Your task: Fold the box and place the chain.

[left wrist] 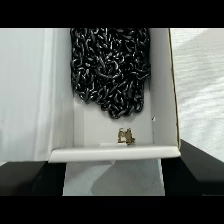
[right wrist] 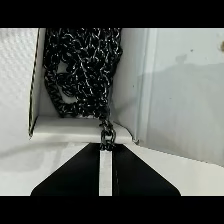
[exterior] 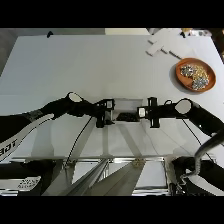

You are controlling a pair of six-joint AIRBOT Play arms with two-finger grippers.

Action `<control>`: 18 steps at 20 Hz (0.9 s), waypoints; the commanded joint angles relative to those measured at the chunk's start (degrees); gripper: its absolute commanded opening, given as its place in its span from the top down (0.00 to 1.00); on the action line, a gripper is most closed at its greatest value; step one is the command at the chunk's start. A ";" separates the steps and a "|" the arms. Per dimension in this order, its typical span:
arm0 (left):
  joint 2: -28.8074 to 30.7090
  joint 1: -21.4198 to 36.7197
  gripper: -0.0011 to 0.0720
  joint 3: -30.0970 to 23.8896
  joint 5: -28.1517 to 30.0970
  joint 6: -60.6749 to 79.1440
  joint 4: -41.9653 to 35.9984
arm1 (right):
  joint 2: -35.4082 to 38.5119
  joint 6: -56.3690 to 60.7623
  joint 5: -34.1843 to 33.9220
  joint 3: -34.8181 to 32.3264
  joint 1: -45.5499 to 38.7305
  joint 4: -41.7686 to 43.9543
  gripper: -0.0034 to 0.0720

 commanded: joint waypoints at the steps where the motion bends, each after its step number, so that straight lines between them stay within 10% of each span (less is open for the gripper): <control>1: 0.04 0.02 0.94 0.07 0.04 -0.02 -0.02 | 0.17 0.70 -0.11 -0.02 0.02 -0.35 0.93; 10: 0.04 0.02 0.94 0.07 0.07 0.00 -0.02 | 8.13 26.05 -2.21 -0.02 0.02 -16.57 0.93; 18: 0.04 0.02 0.94 0.07 0.04 -0.02 -0.02 | 19.47 26.29 2.47 -0.02 0.39 -6.73 0.93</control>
